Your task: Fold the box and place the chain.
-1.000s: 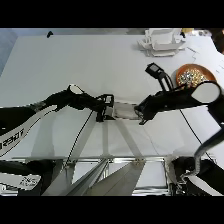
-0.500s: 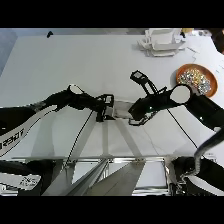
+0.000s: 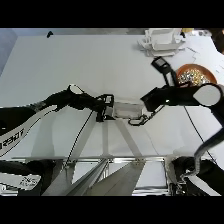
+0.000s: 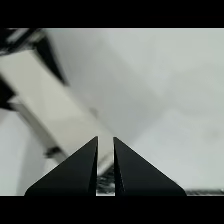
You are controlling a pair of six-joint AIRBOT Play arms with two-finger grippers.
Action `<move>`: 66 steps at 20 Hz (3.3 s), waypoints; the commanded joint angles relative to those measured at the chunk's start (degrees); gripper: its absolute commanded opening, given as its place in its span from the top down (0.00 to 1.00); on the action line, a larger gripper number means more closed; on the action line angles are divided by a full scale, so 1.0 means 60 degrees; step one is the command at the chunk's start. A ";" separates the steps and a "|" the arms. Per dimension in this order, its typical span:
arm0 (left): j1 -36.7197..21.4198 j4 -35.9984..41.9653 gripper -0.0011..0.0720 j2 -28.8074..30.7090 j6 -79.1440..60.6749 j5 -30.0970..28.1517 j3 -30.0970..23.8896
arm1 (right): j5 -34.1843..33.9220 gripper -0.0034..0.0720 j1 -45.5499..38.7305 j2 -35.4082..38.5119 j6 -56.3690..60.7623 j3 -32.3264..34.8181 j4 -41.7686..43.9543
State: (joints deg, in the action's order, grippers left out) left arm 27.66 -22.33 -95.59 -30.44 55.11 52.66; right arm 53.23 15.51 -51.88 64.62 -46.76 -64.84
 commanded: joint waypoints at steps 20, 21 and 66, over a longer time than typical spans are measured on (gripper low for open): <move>-0.0007 0.0000 0.88 -0.0004 0.0000 0.0000 -0.0004 | -0.0969 0.69 -0.0630 -0.2167 0.0007 0.2033 -0.1996; -0.0007 0.0000 0.88 -0.0004 0.0000 0.0000 -0.0004 | -0.1056 0.69 -0.0630 -0.2167 0.0007 0.2069 -0.1978; -0.0007 0.0000 0.88 -0.0004 0.0000 0.0000 -0.0004 | -0.0044 0.93 -0.0630 0.3038 -0.4583 0.0856 0.6346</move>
State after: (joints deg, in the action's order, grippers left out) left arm 27.66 -22.31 -95.59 -30.44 55.13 52.66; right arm 52.53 11.70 -33.65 42.78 -40.10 -33.87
